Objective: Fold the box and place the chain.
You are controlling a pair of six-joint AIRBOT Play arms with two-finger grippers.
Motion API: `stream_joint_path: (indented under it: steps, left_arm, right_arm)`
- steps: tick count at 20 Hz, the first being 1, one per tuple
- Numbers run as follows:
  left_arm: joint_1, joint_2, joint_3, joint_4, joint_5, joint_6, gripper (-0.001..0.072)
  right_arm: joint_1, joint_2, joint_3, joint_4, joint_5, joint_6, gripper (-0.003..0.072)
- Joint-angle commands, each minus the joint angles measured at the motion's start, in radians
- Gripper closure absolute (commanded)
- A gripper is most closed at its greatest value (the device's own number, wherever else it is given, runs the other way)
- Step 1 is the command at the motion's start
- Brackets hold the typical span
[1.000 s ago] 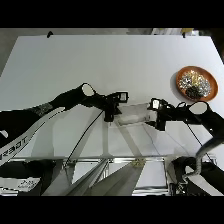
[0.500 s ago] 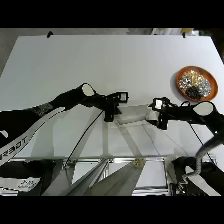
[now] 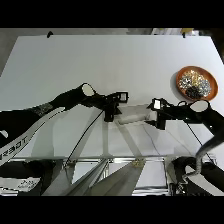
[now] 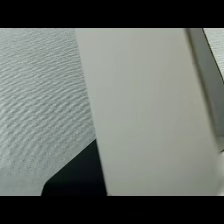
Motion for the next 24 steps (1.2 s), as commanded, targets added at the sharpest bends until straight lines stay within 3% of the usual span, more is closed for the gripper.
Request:
stream_joint_path:
  steps: [1,15,16,17,20,22,24]
  left_arm:
    - [0.000,0.000,0.000,0.000,0.001,0.000,0.0700]
    - [0.000,0.000,0.000,0.000,0.001,0.000,0.0700]
    - [0.000,0.000,0.000,0.000,0.001,0.000,0.0700]
    - [0.000,0.000,0.000,0.000,0.001,0.000,0.0700]
    - [0.000,0.000,0.000,0.000,0.001,0.000,0.0700]
    - [0.000,0.000,0.000,0.000,0.001,0.000,0.0700]
    - [0.000,0.000,0.000,0.000,0.001,0.000,0.0700]
  right_arm:
    - [0.001,-0.035,0.001,0.027,0.018,-0.057,0.0014]
    - [0.061,-0.117,0.000,0.023,0.019,-0.048,0.0054]
    - [0.062,-0.121,0.000,0.023,0.019,-0.048,0.0072]
    - [0.062,-0.121,0.000,0.023,0.019,-0.048,0.0161]
    - [0.061,-0.121,0.000,0.021,0.018,-0.048,0.0195]
    - [0.061,-0.121,0.000,0.003,0.018,-0.048,0.0293]
    - [0.056,-0.121,0.000,-0.017,0.019,-0.048,0.0293]
